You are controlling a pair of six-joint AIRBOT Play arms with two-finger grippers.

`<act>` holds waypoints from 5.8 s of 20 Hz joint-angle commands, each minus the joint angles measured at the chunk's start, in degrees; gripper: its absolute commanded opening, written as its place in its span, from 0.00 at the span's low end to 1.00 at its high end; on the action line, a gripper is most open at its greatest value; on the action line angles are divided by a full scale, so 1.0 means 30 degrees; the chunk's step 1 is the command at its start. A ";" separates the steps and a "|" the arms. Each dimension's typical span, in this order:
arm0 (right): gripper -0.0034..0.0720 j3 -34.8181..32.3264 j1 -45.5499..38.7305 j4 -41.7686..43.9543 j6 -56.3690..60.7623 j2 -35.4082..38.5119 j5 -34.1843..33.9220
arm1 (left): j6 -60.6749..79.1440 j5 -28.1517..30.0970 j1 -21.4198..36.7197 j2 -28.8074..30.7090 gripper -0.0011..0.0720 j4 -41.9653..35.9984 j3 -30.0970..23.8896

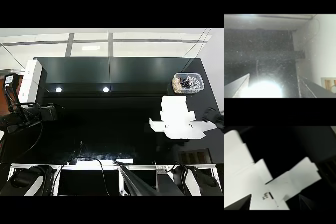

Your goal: Fold the box and place the chain.

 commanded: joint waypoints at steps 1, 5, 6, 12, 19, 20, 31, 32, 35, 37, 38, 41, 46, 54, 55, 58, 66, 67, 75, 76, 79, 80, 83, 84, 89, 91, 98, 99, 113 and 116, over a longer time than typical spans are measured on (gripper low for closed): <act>0.97 0.0328 -0.7322 0.5370 -0.4109 -0.1734 -0.0197 | -0.0022 -0.0138 0.0015 -0.0015 0.98 -0.0066 -0.0007; 0.98 0.3293 -1.2284 1.0163 -1.0885 -0.6805 0.2448 | -0.0022 -0.0117 0.0015 -0.0015 0.98 -0.0066 0.0000; 0.98 0.4452 -1.2888 1.0928 -1.2488 -0.8167 0.4248 | -0.0022 -0.0124 0.0015 -0.0015 0.98 -0.0058 0.0000; 0.97 0.9391 -1.3325 1.2080 -1.5759 -1.4848 1.0207 | -0.0022 -0.0117 0.0015 -0.0015 0.98 -0.0066 0.0000; 0.97 1.2582 -1.2313 1.3151 -1.6036 -2.0990 1.4003 | -0.0022 -0.0080 0.0015 -0.0015 0.98 -0.0051 0.0000; 0.97 1.2597 -1.2262 1.3289 -1.5992 -2.1296 1.4105 | -0.0022 -0.0087 0.0015 -0.0015 0.98 -0.0058 0.0000; 0.67 1.2597 -1.1118 1.2371 -1.6509 -2.1660 1.2874 | -0.0029 -0.0248 0.0015 -0.0015 0.98 -0.0131 0.0000; 0.67 1.2597 -1.0907 1.2349 -1.6524 -2.1660 1.2859 | -0.0022 -0.0248 0.0015 -0.0015 0.98 -0.0131 0.0000; 0.67 1.2597 -1.0652 1.2320 -1.6633 -2.1660 1.2990 | -0.0022 -0.0248 0.0015 -0.0015 0.98 -0.0131 0.0000; 0.66 1.2597 -1.0659 1.2320 -1.6626 -2.1660 1.3121 | -0.0022 -0.0248 0.0015 -0.0015 0.98 -0.0131 0.0000; 0.56 1.2597 -1.0659 1.2327 -1.6633 -2.1660 1.3180 | -0.0022 -0.0248 0.0015 -0.0015 0.98 -0.0131 0.0000; 0.28 1.2597 -1.0659 1.2335 -1.6691 -2.1653 1.3369 | -0.0022 -0.0255 0.0015 -0.0015 0.98 -0.0138 0.0000; 0.12 1.2597 -1.0659 1.2495 -1.7078 -2.1646 1.3704 | -0.0022 -0.0255 0.0015 -0.0015 0.98 -0.0138 0.0000; 0.12 1.2597 -1.0411 1.5941 -1.7806 -2.1449 1.5140 | -0.0022 -0.0240 0.0015 -0.0015 0.98 -0.0131 0.0000; 0.12 1.2597 -1.0112 1.6138 -1.7813 -2.1332 1.5234 | -0.0022 -0.0233 0.0015 -0.0015 0.98 -0.0138 0.0000; 0.07 1.2597 -0.8786 1.6101 -1.7835 -2.1121 1.5722 | -0.0022 -0.0240 0.0015 -0.0015 0.98 -0.0138 0.0000; 0.07 1.1154 -0.3366 1.8622 -1.7078 -1.8258 1.4309 | 0.0000 -0.0102 -0.0233 -0.0284 0.97 -0.1537 -0.0029; 0.07 1.0681 -0.2565 1.8608 -1.6619 -1.7449 1.3653 | 0.0007 -0.0007 -0.0313 -0.0444 0.97 -0.1559 -0.0029; 0.07 0.4146 0.4787 1.8513 -1.3202 -0.9020 0.6397 | 0.1836 0.1880 -0.1880 -0.4211 0.97 -0.5020 -0.0291; 0.07 0.3293 0.5865 1.8535 -1.3172 -0.7992 0.5515 | 0.2047 0.2164 -0.2011 -0.4932 0.97 -0.5158 -0.0291; 0.07 0.1129 0.8888 1.7347 -1.2160 -0.4874 0.2528 | 0.2149 0.2215 -0.1508 -0.7249 0.97 -0.6251 -0.0226; 0.07 0.0736 0.9559 1.6466 -1.1766 -0.4087 0.2273 | 0.2739 0.2208 -0.1064 -0.7941 0.97 -0.6972 -0.0211; 0.07 -0.0095 1.1438 1.5212 -1.1774 -0.1770 0.1588 | 0.8422 0.0066 0.0648 -1.0324 0.97 -1.2794 -0.0211; 0.07 -0.0233 1.1905 1.4877 -1.1759 -0.1209 0.1268 | 1.0768 -0.0882 0.1129 -1.1132 0.97 -1.4885 -0.0226; 0.07 -0.0321 1.2604 1.4724 -1.1752 -0.0729 0.1406 | 1.8761 -0.3286 0.2521 -1.4171 0.97 -1.9489 -0.0233; 0.07 -0.0321 1.2772 1.4819 -1.1752 -0.0729 0.1362 | 2.0349 -0.3759 0.2208 -1.5125 0.97 -2.0057 -0.0233; 0.07 -0.0321 1.2794 1.5562 -1.1752 -0.0729 0.1311 | 2.5347 -0.3687 -0.0015 -1.7682 0.97 -2.3496 -0.0226; 0.07 -0.0321 1.2794 1.5562 -1.1752 -0.0729 0.1319 | 2.5981 -0.3694 -0.0372 -1.7843 0.97 -2.3671 -0.0226; 0.07 -0.0321 1.2794 1.5548 -1.1737 -0.0729 0.1588 | 3.2596 -0.7213 -0.1647 -1.8906 0.74 -2.4837 -0.0226; 0.07 -0.0321 1.2794 1.5548 -1.1737 -0.0729 0.1588 | 3.2581 -0.7096 -0.1639 -1.8906 0.69 -2.4079 -0.0189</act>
